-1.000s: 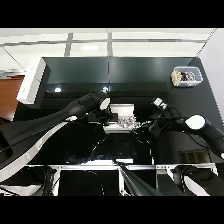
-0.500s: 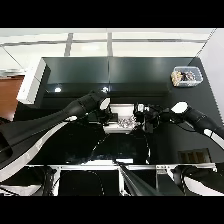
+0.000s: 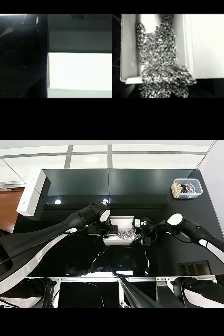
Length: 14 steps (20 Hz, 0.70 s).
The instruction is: Fold the box and place the chain.
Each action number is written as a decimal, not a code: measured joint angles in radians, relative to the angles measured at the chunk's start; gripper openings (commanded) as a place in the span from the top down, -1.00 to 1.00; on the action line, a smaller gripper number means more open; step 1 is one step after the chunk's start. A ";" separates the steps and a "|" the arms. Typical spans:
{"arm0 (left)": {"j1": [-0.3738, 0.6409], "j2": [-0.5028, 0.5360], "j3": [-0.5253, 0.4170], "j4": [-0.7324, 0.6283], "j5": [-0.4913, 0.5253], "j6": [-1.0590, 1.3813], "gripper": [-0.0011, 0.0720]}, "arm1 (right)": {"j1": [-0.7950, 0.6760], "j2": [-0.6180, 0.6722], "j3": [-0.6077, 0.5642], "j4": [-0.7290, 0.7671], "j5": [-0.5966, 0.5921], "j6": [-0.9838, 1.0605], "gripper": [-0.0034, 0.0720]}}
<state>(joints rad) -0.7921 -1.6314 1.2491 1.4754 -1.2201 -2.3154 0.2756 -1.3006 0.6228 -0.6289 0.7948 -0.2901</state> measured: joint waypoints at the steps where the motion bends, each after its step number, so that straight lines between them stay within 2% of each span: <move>1: 0.000 0.000 0.000 0.000 0.000 0.000 0.88 | 0.002 -0.005 -0.001 -0.027 -0.002 0.009 -0.89; 2: 0.000 0.000 0.000 0.000 0.000 0.000 0.88 | 0.001 -0.005 0.000 -0.035 -0.004 0.029 -0.89; 3: 0.000 0.000 0.000 0.000 0.000 0.000 0.88 | -0.001 -0.006 0.000 -0.050 -0.012 0.046 -0.61; 5: 0.000 0.000 0.000 0.000 0.001 0.000 0.88 | -0.005 -0.008 0.001 -0.069 -0.030 0.073 0.56; 6: 0.000 0.000 0.000 -0.001 0.001 0.000 0.88 | -0.008 -0.008 0.001 -0.076 -0.026 0.086 0.85; 10: 0.000 0.000 0.000 -0.001 0.002 0.000 0.88 | -0.013 0.021 0.000 -0.109 -0.014 0.124 0.84; 14: 0.000 0.000 0.000 -0.001 0.003 0.000 0.88 | -0.041 0.128 0.001 -0.117 -0.017 0.274 0.84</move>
<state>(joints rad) -0.7921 -1.6314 1.2491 1.4746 -1.2167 -2.3154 0.2348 -1.1728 0.6235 -0.7456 0.7780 -0.0166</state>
